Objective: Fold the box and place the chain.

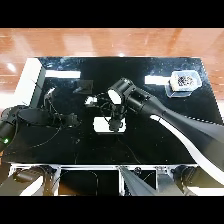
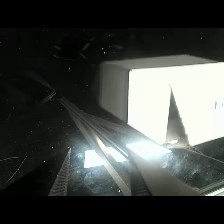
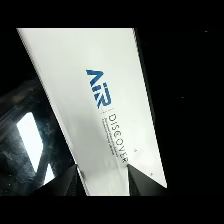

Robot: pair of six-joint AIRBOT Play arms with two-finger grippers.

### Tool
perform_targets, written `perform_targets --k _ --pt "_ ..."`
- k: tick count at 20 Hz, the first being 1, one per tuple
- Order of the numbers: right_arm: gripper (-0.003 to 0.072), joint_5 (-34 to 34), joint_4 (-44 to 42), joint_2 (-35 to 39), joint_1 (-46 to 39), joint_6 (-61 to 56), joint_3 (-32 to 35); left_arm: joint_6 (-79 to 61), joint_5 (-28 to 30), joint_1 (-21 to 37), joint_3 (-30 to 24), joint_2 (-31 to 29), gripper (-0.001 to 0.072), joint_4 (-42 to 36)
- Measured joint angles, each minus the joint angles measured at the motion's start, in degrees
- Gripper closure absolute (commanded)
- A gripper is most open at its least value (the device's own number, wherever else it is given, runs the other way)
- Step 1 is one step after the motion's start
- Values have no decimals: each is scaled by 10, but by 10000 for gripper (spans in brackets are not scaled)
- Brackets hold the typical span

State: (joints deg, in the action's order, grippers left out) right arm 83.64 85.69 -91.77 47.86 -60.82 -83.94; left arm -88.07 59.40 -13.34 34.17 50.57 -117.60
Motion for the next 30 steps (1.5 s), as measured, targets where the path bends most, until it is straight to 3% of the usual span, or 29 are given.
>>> perform_targets --k 6,7,8,9,13,14,15,20,26,30 --pt "344 -2 3 4 -9 4 -5 0 -1 0 0 0 244 0" --pt "383 -2 3 5 -11 4 -5 0 -1 0 0 0 244 0" --pt "503 -3 3 5 -15 4 -5 0 -1 0 0 0 244 0" --pt "553 -3 2 5 -17 5 -6 0 -1 0 0 0 244 0" --pt "534 -11 3 5 -26 13 -16 0 -5 0 0 0 244 0" --pt "355 -14 3 5 -27 18 -20 0 -5 0 0 0 244 0" --pt "-34 -19 2 5 -27 20 -24 0 -8 0 0 0 244 0" --pt "-30 -30 -1 5 -37 91 -38 0 -9 0 0 0 244 0" --pt "-30 -42 -86 -16 -92 223 -41 0 -10 0 0 0 244 1" --pt "-30 -11 -118 -26 -105 262 -41 0 -10 0 0 0 244 1"
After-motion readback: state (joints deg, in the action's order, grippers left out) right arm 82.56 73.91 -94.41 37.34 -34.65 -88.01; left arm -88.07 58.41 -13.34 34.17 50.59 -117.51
